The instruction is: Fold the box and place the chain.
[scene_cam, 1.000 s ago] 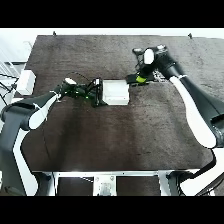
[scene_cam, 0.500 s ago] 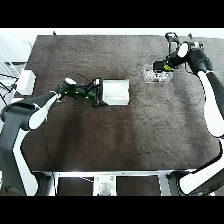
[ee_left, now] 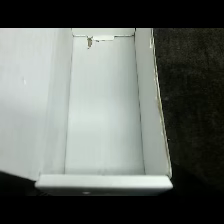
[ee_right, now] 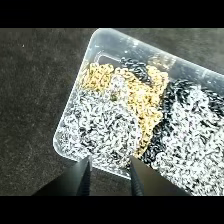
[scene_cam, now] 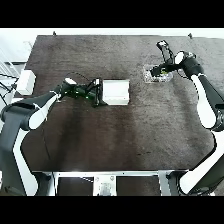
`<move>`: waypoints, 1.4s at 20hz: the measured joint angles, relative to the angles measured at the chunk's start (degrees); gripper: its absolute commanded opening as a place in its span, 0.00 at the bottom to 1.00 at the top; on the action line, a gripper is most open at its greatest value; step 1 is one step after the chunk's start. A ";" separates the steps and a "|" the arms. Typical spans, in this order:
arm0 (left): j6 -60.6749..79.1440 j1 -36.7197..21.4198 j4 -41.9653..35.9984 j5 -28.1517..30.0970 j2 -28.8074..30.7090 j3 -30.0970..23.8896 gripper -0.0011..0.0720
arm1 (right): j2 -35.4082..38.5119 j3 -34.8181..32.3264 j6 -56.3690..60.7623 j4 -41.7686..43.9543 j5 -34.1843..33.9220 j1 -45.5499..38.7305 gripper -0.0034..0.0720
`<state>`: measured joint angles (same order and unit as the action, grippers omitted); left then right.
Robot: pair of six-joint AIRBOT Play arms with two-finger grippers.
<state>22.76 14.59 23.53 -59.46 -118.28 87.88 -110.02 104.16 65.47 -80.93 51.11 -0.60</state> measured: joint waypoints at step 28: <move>0.00 0.00 -0.02 0.09 0.00 0.00 0.54 | 13.38 3.63 -2.36 2.47 3.93 2.64 0.06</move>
<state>22.76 14.59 23.51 -59.37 -118.28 87.88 -96.64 107.79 63.11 -78.46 55.05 2.04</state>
